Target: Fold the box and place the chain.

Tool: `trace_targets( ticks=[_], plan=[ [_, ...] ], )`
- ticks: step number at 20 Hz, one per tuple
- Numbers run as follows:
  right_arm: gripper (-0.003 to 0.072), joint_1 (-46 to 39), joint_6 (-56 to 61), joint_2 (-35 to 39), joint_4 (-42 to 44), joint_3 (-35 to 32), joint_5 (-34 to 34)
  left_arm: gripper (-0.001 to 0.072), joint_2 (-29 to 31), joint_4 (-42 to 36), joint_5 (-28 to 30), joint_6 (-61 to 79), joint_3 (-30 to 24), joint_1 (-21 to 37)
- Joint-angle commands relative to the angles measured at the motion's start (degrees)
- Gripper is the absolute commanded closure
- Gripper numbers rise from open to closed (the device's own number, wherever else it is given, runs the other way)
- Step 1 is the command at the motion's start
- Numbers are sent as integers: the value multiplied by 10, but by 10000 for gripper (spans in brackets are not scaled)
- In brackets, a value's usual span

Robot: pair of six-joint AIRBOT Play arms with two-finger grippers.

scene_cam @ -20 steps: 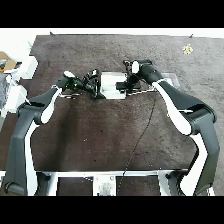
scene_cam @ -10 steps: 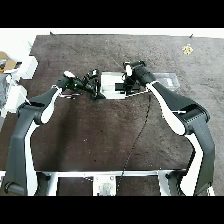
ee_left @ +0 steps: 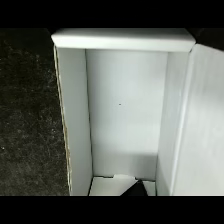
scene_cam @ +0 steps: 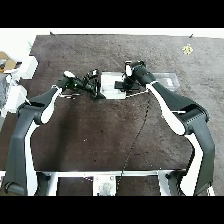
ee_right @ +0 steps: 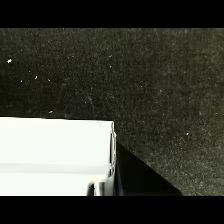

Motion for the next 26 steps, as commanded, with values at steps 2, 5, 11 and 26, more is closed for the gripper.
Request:
trace_targets(
  ticks=[2,5,11,26],
  plan=[
    [667,1,11,0,-3,1,5,306,0,0,0,0,0,0],
    [682,1,13,0,-6,1,6,306,0,0,0,0,0,0],
    [291,1,-2,7,-3,1,3,306,0,0,0,0,0,0],
    [382,-97,-213,163,-89,66,77,306,0,0,0,0,0,0]
  ],
)
